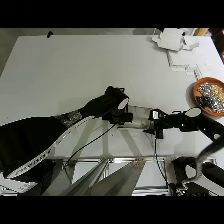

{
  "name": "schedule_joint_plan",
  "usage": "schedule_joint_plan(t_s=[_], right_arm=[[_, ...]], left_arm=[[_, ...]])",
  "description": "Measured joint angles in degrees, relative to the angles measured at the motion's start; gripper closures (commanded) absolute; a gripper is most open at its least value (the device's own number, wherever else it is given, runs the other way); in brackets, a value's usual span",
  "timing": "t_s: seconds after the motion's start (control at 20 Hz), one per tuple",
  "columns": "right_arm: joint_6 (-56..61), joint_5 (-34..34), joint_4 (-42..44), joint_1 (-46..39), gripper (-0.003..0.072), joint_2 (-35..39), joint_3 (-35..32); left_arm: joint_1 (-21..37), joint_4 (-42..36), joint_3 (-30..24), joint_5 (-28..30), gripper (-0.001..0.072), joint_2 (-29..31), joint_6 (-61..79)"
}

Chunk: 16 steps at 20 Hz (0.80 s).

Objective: Fold the box and place the chain.

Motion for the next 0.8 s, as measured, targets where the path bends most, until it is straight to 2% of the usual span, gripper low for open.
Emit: schedule_joint_plan(t_s=[0.05, 0.1, 0.15, 0.2, 0.55, 0.8], right_arm=[[0.0, 0.0, 0.0, 0.0, 0.0289, 0.0, 0.0], [0.0, 0.0, 0.1, 0.0, 0.0289, 0.0, 0.0], [-0.1, 0.0, 0.0, 0.0, 0.0289, 0.0, 0.0], [-0.1, 0.0, 0.1, 0.0, 0.0289, 0.0, 0.0], [0.0, 0.0, 0.1, 0.0, 0.0289, 0.0, 0.0], [0.0, 0.0, 0.1, 0.0, 0.0289, 0.0, 0.0]], left_arm=[[0.0, 0.0, 0.0, 0.0, 0.0549, 0.0, 0.0], [0.0, 0.0, 0.0, 0.0, 0.0518, 0.2, 0.0], [0.0, 0.0, 0.0, -0.1, 0.0405, 0.4, 0.1], [0.2, 0.2, 0.0, -0.1, 0.0328, 0.7, 0.5], [1.7, -1.3, 0.0, -0.4, 0.0318, 5.7, 7.8], [4.2, -3.4, 0.0, -4.7, 0.0315, 12.5, 19.1]])
